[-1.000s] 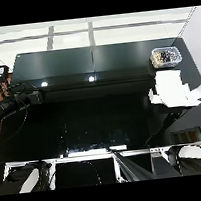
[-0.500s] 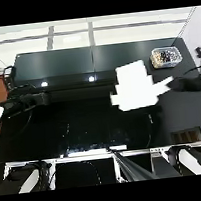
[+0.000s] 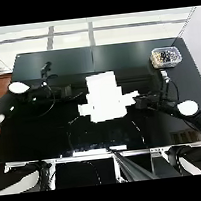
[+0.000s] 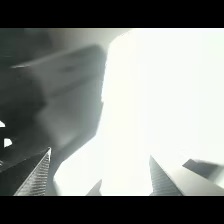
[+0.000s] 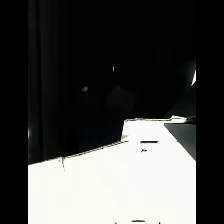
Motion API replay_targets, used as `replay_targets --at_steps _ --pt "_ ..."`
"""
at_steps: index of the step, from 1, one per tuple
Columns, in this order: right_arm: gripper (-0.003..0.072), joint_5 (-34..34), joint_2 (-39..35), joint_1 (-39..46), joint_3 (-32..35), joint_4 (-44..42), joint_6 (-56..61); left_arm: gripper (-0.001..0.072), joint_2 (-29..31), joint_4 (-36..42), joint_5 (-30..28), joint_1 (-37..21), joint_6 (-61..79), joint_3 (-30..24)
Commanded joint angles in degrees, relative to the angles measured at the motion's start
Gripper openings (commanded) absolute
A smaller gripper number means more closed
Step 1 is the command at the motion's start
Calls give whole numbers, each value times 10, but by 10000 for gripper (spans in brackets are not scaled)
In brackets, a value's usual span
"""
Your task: Fold the box and place the chain.
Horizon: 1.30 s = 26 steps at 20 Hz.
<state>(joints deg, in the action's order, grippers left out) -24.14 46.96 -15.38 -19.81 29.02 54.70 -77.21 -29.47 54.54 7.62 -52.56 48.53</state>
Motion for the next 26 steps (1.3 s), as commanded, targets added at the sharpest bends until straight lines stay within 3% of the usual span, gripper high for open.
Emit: replay_targets --at_steps 1,6,10,11,12,15,18,19,21,24,26 --pt "15 36 -3 -53 10 -11 14 708 -127 49 76 3 32 83" --pt "15 19 -3 -54 10 -11 15 679 -237 40 248 24 128 182" --pt "16 13 -3 -54 10 -11 15 399 -292 -64 323 56 149 266" --pt "16 12 -3 -54 10 -11 15 392 -300 -87 333 61 149 282" --pt "16 12 -3 -54 10 -11 15 339 -307 -107 339 66 149 296" --pt "16 12 -3 -54 10 -11 15 329 -326 -121 373 74 149 325" --pt "16 13 -3 -54 10 -9 14 146 -330 -126 371 73 151 329" --pt "42 17 -3 -54 10 -7 14 52 -330 -130 372 71 151 329" --pt "720 10 -3 -48 2 9 15 23 -328 -138 378 68 148 329" --pt "716 -117 -3 3 -54 114 19 19 -308 -164 374 66 106 329" --pt "715 -207 -3 40 -100 220 18 18 -264 -175 355 73 102 306"
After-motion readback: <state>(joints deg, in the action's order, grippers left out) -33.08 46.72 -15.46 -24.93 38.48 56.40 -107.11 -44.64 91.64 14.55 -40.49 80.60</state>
